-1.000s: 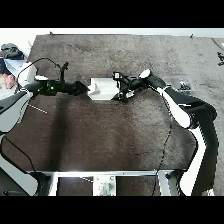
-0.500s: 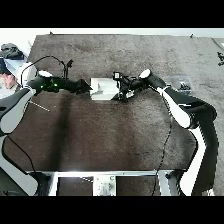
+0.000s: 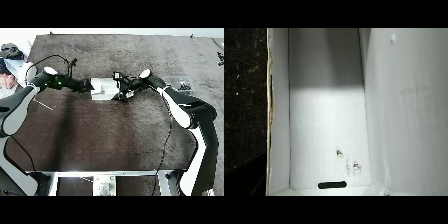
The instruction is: Fold the box and place the chain.
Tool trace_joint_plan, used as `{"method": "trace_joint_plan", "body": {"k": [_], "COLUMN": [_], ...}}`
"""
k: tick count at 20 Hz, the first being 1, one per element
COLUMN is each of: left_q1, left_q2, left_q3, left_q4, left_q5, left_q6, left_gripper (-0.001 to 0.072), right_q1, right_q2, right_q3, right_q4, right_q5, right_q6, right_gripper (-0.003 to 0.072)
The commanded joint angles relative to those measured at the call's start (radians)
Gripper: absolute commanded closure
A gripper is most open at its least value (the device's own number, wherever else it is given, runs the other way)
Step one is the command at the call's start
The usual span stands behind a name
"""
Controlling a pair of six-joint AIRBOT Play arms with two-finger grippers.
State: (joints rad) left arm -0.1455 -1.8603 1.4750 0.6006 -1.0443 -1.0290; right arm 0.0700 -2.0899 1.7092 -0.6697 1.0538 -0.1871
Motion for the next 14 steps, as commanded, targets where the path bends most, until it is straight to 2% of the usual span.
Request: {"method": "trace_joint_plan", "body": {"k": [1, 14], "left_q1": [-0.033, -0.116], "left_q2": [0.001, 0.000], "left_q3": [0.026, 0.050], "left_q4": [0.112, 0.344], "left_q5": [0.030, 0.095], "left_q6": [-0.115, -0.391], "left_gripper": [0.0394, 0.0394], "right_q1": [-0.001, -0.001], "right_q2": [0.000, 0.000], "right_q3": [0.000, 0.000], "right_q4": [0.000, 0.000], "right_q5": [0.000, 0.001], "right_q6": [0.000, 0.000], "right_gripper": [0.0412, 0.0412]}}
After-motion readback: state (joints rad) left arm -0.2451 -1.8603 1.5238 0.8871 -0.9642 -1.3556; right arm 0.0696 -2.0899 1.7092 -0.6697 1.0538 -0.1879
